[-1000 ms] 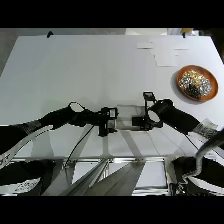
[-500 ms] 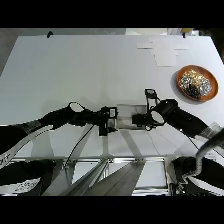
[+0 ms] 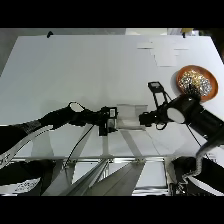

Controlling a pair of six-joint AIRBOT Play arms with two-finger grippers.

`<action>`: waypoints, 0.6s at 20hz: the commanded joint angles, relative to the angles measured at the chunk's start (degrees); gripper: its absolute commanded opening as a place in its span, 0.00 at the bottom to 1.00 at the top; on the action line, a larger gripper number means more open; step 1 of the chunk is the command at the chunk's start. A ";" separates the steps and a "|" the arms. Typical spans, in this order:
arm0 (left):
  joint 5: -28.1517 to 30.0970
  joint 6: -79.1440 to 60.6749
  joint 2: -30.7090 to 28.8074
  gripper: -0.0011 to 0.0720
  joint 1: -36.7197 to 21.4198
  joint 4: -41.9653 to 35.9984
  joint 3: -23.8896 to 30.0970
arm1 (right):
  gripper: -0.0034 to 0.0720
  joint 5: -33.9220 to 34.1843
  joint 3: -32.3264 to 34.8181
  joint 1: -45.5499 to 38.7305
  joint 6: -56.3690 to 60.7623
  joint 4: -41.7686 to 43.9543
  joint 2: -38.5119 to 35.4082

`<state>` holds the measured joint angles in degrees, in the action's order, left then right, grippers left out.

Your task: Fold the box and place the chain.

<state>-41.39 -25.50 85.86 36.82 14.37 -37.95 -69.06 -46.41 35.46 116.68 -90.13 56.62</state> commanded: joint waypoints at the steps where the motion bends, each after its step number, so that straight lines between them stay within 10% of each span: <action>1: 0.00 0.00 -0.04 0.30 0.00 0.02 0.02 | 0.59 -5.33 -9.97 -7.43 -11.74 -2.43 -1.97; 12: 0.00 0.00 -0.04 0.30 0.00 0.02 0.02 | 0.58 5.18 -21.97 -48.09 -26.80 -5.42 11.17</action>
<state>-41.41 -25.47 85.86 36.82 14.39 -37.95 -67.53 -67.48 -5.45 93.23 -95.39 64.14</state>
